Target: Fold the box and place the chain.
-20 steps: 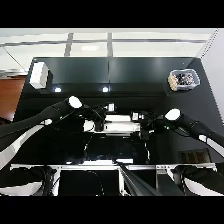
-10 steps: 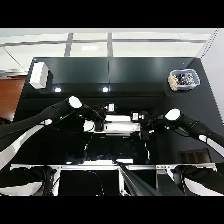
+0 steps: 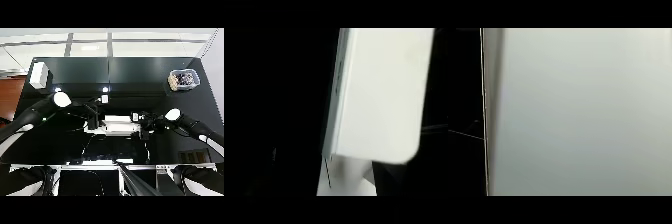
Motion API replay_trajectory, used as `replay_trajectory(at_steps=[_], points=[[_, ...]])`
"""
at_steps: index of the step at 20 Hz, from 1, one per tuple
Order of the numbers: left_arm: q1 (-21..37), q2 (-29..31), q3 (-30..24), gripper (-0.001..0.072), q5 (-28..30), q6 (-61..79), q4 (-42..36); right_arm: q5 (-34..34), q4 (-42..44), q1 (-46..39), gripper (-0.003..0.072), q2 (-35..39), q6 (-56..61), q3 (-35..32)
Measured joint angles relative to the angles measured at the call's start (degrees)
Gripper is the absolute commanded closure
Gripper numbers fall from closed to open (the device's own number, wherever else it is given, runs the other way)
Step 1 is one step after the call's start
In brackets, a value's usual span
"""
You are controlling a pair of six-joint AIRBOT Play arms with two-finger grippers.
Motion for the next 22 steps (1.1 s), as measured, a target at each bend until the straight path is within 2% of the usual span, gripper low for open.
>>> replay_trajectory(at_steps=[1, 2, 5, 7, 9, 12, 15, 18, 22], points=[[0.74, 1.79, 0.0, 0.033, -2.62, -4.81, 2.67, 0.04, -0.04, 0.0, 0.062, 0.0, 0.0, 0.0], [1.6, 3.26, 0.0, 0.0675, -5.66, -9.97, 4.72, 0.09, -0.07, 0.0, 0.062, 0.0, 0.0, 0.0], [3.21, 5.05, -1.11, 0.068, -13.81, -21.84, 4.0, 0.13, -0.11, 0.0, 0.062, 0.0, 0.0, 0.0], [3.41, 4.72, -3.26, 0.0681, -16.24, -23.54, -3.98, 0.15, -0.13, 0.0, 0.062, 0.0, -0.02, 0.0], [3.21, 3.08, -5.29, 0.0682, -16.11, -20.02, -14.97, 0.15, -0.13, 0.0, 0.062, 0.0, -0.02, 0.0], [3.06, 0.5, -6.1, 0.0682, -11.13, -13.03, -27.96, 0.17, -0.15, 0.0, 0.062, 0.0, -0.02, 0.0], [2.99, -0.94, -5.81, 0.0682, -1.77, -9.01, -33.05, 0.15, -0.15, 0.0, 0.062, 0.0, 0.0, 0.0], [2.86, -2.1, -5.49, 0.0682, 5.22, -7.34, -32.94, 0.15, -0.15, 0.0, 0.062, 0.0, 0.0, 0.0], [1.9, -4.83, -5.11, 0.0682, 8.98, -6.36, -28.39, 0.17, -0.17, 0.0, 0.062, 0.0, 0.0, 0.0]])
